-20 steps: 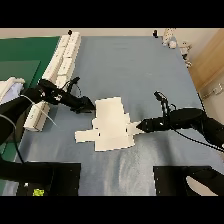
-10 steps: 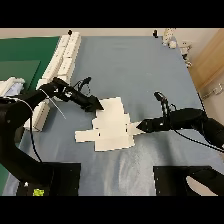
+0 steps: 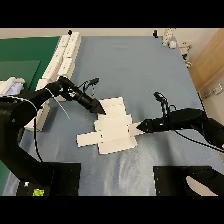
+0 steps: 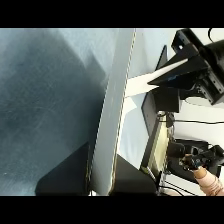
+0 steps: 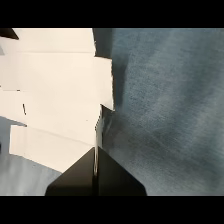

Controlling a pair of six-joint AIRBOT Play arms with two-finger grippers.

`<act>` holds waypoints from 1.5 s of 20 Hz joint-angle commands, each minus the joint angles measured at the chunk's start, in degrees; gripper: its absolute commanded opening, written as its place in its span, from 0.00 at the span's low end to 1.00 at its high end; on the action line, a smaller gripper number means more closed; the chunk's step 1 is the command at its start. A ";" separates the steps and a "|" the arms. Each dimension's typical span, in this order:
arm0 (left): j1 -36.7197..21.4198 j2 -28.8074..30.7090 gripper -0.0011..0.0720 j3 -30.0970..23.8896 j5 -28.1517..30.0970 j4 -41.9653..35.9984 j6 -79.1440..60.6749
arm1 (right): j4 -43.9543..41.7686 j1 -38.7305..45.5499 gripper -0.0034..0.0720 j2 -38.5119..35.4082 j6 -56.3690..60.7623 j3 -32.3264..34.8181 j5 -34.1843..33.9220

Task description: Fold the box.

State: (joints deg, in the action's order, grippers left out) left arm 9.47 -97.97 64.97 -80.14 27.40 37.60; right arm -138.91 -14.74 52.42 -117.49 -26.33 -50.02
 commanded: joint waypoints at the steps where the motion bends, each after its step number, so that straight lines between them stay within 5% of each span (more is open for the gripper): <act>1: 0.15 -0.04 0.15 0.09 -1.11 0.02 -1.70 | 0.28 -0.02 0.05 0.02 0.00 0.00 0.15; 2: 0.15 -0.04 0.15 0.09 -1.16 0.02 -2.14 | 0.39 -0.02 0.05 0.02 0.00 0.00 0.17; 3: 0.15 -0.04 0.03 0.09 -1.40 0.00 -2.84 | 0.72 -0.02 0.05 0.02 0.00 -0.02 0.31; 9: 0.17 -0.04 0.03 0.09 -1.51 -0.46 -3.74 | 3.06 -0.02 0.07 0.02 0.00 -0.02 0.85; 11: 0.20 -0.04 0.03 0.11 -1.31 -0.63 -3.91 | 7.06 -0.02 0.53 0.02 0.02 -0.04 2.03; 14: 0.22 0.35 0.03 0.98 -1.88 -0.66 -14.16 | 18.21 0.02 0.53 0.02 4.87 -0.76 5.95; 20: 3.41 10.64 0.02 0.28 5.09 -0.17 -32.57 | 52.76 0.09 0.53 0.00 38.64 -4.15 7.65; 30: 12.41 33.59 0.02 -19.12 22.25 -0.42 -42.77 | 53.70 0.07 0.53 0.00 48.13 -11.74 7.78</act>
State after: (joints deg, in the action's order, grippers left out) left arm 19.51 -69.71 50.85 -62.74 27.07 -2.94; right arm -86.00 -14.68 52.42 -72.16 -36.73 -42.41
